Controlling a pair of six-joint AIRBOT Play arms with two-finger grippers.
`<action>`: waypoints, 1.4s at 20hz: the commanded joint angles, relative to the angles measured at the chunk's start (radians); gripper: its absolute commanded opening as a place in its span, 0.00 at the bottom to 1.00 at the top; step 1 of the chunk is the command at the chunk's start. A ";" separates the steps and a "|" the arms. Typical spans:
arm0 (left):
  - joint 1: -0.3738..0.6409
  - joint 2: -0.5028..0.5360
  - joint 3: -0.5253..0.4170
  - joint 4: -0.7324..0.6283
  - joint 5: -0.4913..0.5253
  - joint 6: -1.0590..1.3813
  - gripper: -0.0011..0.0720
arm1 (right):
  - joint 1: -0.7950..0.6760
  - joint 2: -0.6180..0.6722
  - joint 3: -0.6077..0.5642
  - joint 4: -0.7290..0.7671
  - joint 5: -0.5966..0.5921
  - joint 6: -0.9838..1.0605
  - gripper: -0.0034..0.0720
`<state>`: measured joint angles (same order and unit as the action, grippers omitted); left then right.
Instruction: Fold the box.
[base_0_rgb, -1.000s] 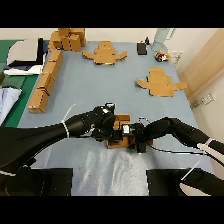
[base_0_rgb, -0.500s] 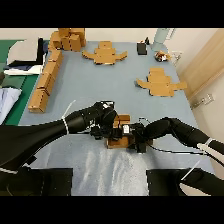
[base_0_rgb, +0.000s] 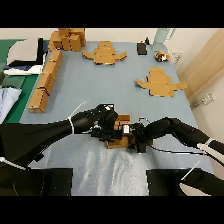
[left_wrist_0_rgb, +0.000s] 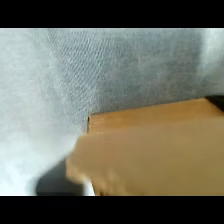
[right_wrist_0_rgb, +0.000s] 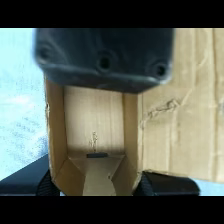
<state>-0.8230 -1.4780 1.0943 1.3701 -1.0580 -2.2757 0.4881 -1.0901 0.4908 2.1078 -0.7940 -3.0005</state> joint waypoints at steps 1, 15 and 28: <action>-0.001 -0.007 0.000 -0.005 0.035 0.005 0.14 | 0.000 0.000 0.000 0.000 0.000 0.000 0.57; -0.023 -0.014 0.006 -0.005 -0.004 0.013 0.75 | 0.000 0.000 0.000 0.000 0.000 0.000 0.57; 0.092 -0.009 0.184 -0.065 -0.310 0.072 0.83 | 0.000 0.000 0.000 0.000 0.000 0.000 0.57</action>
<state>-0.7757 -1.4876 1.2316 1.3483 -1.2591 -2.2425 0.4881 -1.0901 0.4908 2.1075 -0.7944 -3.0013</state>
